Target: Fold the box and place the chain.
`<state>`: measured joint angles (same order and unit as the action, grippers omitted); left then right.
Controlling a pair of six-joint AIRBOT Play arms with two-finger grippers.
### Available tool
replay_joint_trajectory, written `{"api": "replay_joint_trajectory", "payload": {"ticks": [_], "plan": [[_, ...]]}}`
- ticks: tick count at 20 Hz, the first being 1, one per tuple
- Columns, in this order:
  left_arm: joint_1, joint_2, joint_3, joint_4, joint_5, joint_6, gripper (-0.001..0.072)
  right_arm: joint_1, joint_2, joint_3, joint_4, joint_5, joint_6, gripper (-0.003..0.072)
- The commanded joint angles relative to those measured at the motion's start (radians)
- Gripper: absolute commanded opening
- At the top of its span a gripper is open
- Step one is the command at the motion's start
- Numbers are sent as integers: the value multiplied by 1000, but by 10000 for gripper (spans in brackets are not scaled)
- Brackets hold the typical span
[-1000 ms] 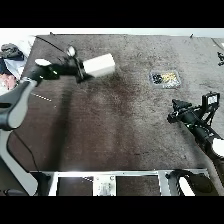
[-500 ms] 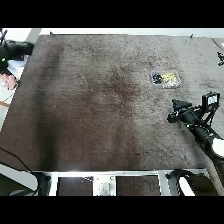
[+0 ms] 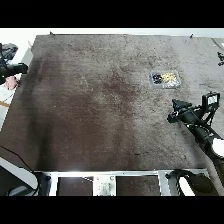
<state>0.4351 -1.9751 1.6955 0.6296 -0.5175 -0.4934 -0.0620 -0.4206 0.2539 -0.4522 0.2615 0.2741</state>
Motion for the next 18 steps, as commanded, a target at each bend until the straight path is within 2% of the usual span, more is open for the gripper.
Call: {"api": "replay_joint_trajectory", "payload": {"ticks": [1,12,17,18], "plan": [[5,-51,3,21,0,5,10,0,1,-1,0,0,0,8],[5,-102,3,19,0,56,11,0,1,-1,1,0,0,8],[5,-104,3,22,51,57,14,1,1,-1,1,1,0,7],[5,-104,3,22,45,60,198,1,1,-1,1,1,0,8]]}}
